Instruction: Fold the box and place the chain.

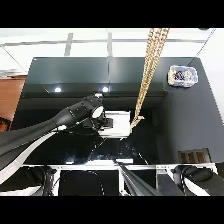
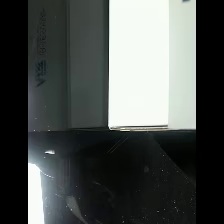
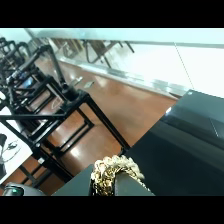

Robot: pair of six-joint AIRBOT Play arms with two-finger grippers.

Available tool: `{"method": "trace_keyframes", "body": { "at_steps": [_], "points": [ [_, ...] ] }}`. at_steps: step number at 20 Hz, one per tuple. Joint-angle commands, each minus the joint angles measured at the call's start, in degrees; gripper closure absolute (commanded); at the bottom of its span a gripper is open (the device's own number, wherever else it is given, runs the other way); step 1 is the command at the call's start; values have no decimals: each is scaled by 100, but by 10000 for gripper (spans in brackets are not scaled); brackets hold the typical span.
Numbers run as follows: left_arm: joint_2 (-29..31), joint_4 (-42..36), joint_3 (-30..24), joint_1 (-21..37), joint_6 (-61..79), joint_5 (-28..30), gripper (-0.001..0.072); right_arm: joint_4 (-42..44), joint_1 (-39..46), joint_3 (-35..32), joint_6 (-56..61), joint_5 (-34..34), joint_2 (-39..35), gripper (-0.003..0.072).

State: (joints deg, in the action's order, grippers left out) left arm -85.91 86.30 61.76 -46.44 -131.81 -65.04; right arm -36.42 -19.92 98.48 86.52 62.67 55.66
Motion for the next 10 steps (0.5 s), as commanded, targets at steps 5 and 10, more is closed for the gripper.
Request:
{"method": "trace_keyframes", "body": {
  "at_steps": [5, 10],
  "points": [
    [-2, 2, 4, 0, 2, 2, 679, 107, -9, 0, 2, -155, 87, 671],
    [-2, 2, 4, 0, 2, 2, 679, 79, -122, -44, 2, -74, 103, 671]
  ]
}}
